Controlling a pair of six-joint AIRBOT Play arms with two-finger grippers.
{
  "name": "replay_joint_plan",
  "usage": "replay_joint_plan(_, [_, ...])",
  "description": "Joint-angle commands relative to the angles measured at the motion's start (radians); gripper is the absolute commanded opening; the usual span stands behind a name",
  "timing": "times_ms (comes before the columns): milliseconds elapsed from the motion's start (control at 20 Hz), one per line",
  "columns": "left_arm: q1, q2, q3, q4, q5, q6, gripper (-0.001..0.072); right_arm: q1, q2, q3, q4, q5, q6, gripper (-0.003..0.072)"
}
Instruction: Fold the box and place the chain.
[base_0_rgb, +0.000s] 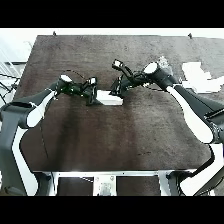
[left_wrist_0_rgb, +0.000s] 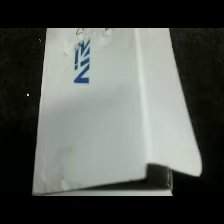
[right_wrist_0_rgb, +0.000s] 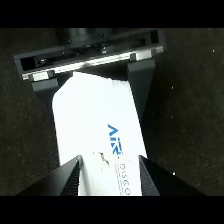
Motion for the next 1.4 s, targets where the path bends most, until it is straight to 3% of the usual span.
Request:
replay_joint_plan(0, [0.0, 0.0, 0.0, 0.0, 0.0, 0.001, 0.0536, 0.0, -0.001, 0.037, 0.0, 0.068, -0.005, 0.0434])
replay_joint_plan(350, [0.0, 0.0, 0.0, 0.0, 0.0, 0.001, 0.0536, 0.0, -0.004, 0.038, -0.093, 0.089, -0.002, 0.0453])
replay_joint_plan(750, [0.0, 0.0, 0.0, 0.0, 0.0, 0.001, 0.0536, 0.0, -0.008, 0.061, -0.107, -0.031, -0.001, 0.045])
replay_joint_plan(950, [0.0, 0.001, 0.0, 0.0, 0.0, 0.001, 0.0536, 0.007, -0.005, 0.07, -0.108, -0.005, -0.002, 0.0395])
replay_joint_plan(1000, [0.0, 0.001, 0.0, 0.0, 0.0, 0.001, 0.0536, 0.008, -0.005, 0.07, -0.107, 0.011, -0.002, 0.0322])
replay_joint_plan(1200, [0.0, 0.001, 0.0, 0.0, 0.0, 0.001, 0.0536, 0.012, -0.006, 0.069, -0.108, 0.029, -0.002, 0.0211])
replay_joint_plan(1350, [0.0, 0.001, 0.0, 0.0, 0.0, 0.001, 0.0536, 0.016, -0.007, 0.069, -0.108, 0.029, -0.001, 0.0196])
